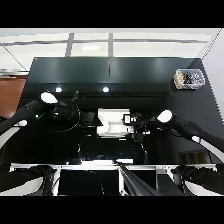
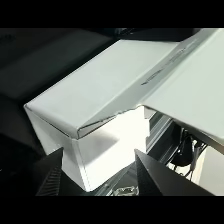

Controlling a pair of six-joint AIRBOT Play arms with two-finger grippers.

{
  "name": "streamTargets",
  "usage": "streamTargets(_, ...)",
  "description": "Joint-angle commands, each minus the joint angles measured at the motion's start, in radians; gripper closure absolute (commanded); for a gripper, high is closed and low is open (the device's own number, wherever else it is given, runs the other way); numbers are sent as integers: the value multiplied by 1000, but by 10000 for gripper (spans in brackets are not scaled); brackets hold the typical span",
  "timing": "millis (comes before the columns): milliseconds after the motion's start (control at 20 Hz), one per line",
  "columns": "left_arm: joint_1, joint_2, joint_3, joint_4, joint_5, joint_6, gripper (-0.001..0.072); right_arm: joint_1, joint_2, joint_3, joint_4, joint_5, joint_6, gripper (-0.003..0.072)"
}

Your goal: Fold the box and place the chain.

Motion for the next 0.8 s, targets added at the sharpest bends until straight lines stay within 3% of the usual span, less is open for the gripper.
streamTargets(0, -47, 0, 34, 92, 20, -130, 210, 1, 0, 0, 0, -2, 1, 432)
streamTargets(150, -102, 0, 55, 107, 58, -203, 210, 1, 0, 0, 0, -4, 4, 432)
streamTargets(500, -276, 0, 114, 399, 169, -557, 229, 1, 0, 0, 1, -6, 5, 432)
streamTargets(750, -357, -1, 116, 613, 177, -742, 229, 1, 0, 0, 1, -6, 5, 432)
